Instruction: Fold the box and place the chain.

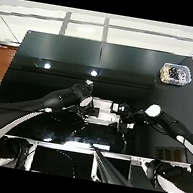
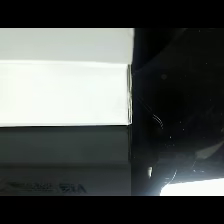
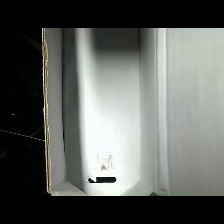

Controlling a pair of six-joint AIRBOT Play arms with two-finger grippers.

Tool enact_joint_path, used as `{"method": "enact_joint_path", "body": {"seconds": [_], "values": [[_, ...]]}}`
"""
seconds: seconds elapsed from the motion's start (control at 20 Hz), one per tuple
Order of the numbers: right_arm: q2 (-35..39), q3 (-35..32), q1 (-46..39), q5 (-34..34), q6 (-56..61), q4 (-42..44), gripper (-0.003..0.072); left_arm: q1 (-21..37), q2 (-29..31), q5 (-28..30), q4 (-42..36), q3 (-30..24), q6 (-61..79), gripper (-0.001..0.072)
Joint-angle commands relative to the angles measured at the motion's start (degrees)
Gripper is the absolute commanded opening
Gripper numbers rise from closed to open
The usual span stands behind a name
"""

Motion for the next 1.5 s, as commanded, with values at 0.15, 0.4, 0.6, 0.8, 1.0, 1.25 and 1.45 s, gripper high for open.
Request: {"method": "enact_joint_path", "body": {"seconds": [0.15, 0.4, 0.6, 0.8, 1.0, 1.25, 1.45], "values": [[2.4, 0.5, -0.3, 4.7, 6.6, -0.5, 0.0649, 0.0, 0.0, 0.4, 0.0, 0.0, 0.1, 0.0029], [9.6, 0.5, -4.6, 9.6, 12.2, -8.3, 0.0647, 0.0, 0.0, 1.1, 0.0, 0.0, 0.1, 0.0029], [9.4, 0.4, -5.4, 10.0, 10.7, -9.2, 0.0644, 0.0, 0.0, 1.0, 0.0, 0.0, 0.1, 0.0030], [8.3, 0.4, -1.5, 7.0, 8.4, -7.7, 0.0605, 0.0, 0.0, 1.0, -0.1, 0.0, 0.1, 0.0030], [8.2, 0.4, -0.1, 4.1, 8.4, -5.6, 0.0414, 0.0, 0.0, 1.0, -0.2, 0.0, 0.1, 0.0031], [8.2, 0.4, 0.0, 4.0, 8.5, -5.1, 0.0184, 0.0, 0.0, 1.0, -0.2, 0.0, 0.1, 0.0031], [7.8, 0.4, 0.0, 3.7, 8.7, -2.9, 0.0184, 0.0, 0.0, 1.0, -0.5, 0.0, 0.1, 0.0030]]}}
